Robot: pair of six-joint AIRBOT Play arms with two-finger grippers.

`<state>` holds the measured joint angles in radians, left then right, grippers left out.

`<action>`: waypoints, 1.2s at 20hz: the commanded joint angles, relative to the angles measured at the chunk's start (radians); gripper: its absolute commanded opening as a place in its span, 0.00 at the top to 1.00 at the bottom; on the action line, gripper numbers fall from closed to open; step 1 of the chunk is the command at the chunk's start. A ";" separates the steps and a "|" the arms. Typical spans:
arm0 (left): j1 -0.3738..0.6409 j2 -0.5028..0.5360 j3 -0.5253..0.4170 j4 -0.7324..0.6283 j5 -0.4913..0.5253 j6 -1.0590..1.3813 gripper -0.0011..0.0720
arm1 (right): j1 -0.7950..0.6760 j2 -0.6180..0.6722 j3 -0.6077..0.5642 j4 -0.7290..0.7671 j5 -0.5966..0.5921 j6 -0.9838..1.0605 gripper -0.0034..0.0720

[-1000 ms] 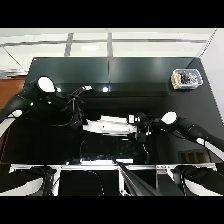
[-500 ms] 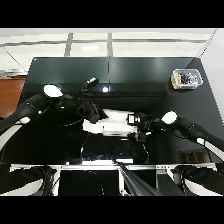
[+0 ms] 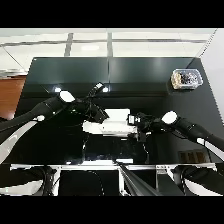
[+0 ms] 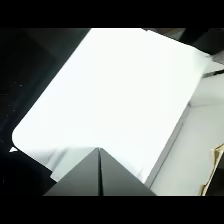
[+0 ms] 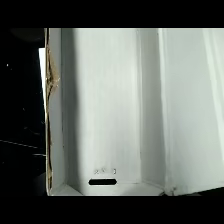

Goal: Fold the box and place the chain.

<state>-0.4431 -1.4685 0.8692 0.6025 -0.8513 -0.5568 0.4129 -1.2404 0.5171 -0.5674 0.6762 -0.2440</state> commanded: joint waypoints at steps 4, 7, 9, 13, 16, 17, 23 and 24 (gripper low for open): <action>0.028 0.183 0.000 0.073 0.016 -0.055 0.96 | 0.001 0.000 0.000 0.002 0.001 0.000 0.88; 0.098 0.344 -0.086 0.114 -0.011 -0.046 0.96 | 0.001 0.000 0.000 0.002 0.000 0.000 0.87; 0.154 0.410 -0.182 0.045 -0.084 0.094 0.96 | 0.001 0.000 0.000 0.002 0.000 0.000 0.87; 0.174 0.403 -0.275 0.057 -0.197 0.491 0.44 | 0.001 0.000 0.000 0.002 0.001 0.000 0.87; 0.141 0.385 -0.292 0.075 -0.060 0.720 0.00 | 0.001 0.000 0.000 0.002 0.001 0.000 0.87; 0.124 0.376 -0.292 0.074 -0.031 0.797 0.00 | 0.001 0.000 0.000 0.002 0.001 0.000 0.87; 0.043 0.293 -0.292 0.058 0.055 0.863 0.05 | 0.001 0.000 0.000 0.002 0.001 0.000 0.87; 0.034 0.289 -0.292 0.038 0.055 0.863 0.08 | 0.001 0.000 0.000 0.002 0.001 0.000 0.87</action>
